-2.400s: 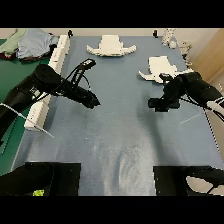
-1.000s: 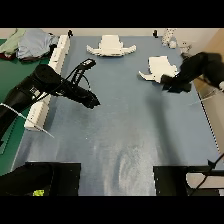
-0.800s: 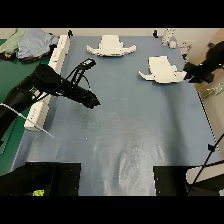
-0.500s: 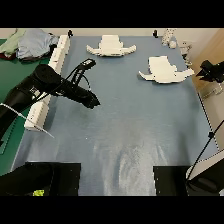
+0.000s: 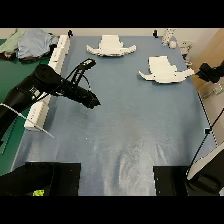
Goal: Fold the box.
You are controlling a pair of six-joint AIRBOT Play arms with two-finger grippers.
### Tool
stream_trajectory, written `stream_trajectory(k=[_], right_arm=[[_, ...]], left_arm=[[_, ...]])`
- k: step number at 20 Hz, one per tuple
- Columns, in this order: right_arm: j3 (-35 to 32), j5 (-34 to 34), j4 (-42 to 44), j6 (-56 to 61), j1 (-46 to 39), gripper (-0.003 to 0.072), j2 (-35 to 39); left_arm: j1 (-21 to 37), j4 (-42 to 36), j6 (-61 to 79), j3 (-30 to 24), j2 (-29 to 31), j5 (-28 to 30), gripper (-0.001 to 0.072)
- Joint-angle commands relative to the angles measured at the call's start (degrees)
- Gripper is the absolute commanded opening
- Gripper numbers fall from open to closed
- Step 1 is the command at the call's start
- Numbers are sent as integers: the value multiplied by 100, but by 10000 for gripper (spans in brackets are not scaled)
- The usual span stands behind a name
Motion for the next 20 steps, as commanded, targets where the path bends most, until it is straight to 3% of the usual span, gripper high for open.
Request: stream_trajectory(k=[1,7,15,16,18,20], right_arm=[[39,570,734,-592,0,285,-170],[39,898,791,-619,96,285,-278],[48,828,822,-619,273,283,-468],[70,730,824,-621,286,263,-457],[70,634,833,-748,315,144,-376],[70,599,833,-1005,339,141,-221]], left_arm=[[0,-2,0,4,-2,-2,13],[2,-2,0,2,-2,0,13],[2,-2,0,4,-2,0,13],[0,-2,0,2,-2,0,13],[2,-2,0,2,-2,0,13],[2,-2,0,4,-2,0,13]])
